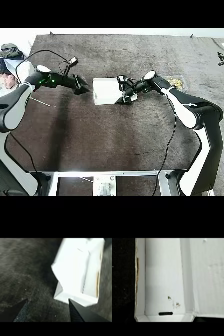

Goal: Fold the box and place the chain.

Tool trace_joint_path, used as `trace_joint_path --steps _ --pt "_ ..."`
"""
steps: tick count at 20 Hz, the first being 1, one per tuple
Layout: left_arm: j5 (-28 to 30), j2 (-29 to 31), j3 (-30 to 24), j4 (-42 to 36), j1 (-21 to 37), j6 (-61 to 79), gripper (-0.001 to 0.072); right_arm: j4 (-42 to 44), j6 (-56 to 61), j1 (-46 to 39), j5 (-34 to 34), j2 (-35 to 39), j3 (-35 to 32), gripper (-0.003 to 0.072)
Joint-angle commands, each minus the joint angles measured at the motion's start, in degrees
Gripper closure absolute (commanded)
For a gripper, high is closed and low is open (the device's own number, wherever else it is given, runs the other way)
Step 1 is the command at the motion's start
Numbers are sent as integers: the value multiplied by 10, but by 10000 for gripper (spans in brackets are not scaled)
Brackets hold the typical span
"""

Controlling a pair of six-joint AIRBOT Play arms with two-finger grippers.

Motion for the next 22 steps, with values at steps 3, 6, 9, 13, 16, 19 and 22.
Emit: trace_joint_path --steps 3,6,9,13,16,19,22 --pt "-53 -35 -3 -9 2 168 33 0 0 0 0 0 0 270" --pt "-68 -39 -4 -8 -9 177 -8 0 0 0 0 0 0 271" --pt "-63 -39 -4 -3 -30 199 -8 0 0 0 0 0 0 270" --pt "-57 -42 -7 3 -35 200 -8 0 0 0 0 0 0 270" --pt "-55 -48 -7 -9 -43 200 -8 0 0 0 0 0 0 270" --pt "-9 -48 -7 0 -54 199 -8 0 0 0 0 0 0 270" --pt "10 -60 -7 0 -55 202 -8 0 0 1 0 0 0 270"
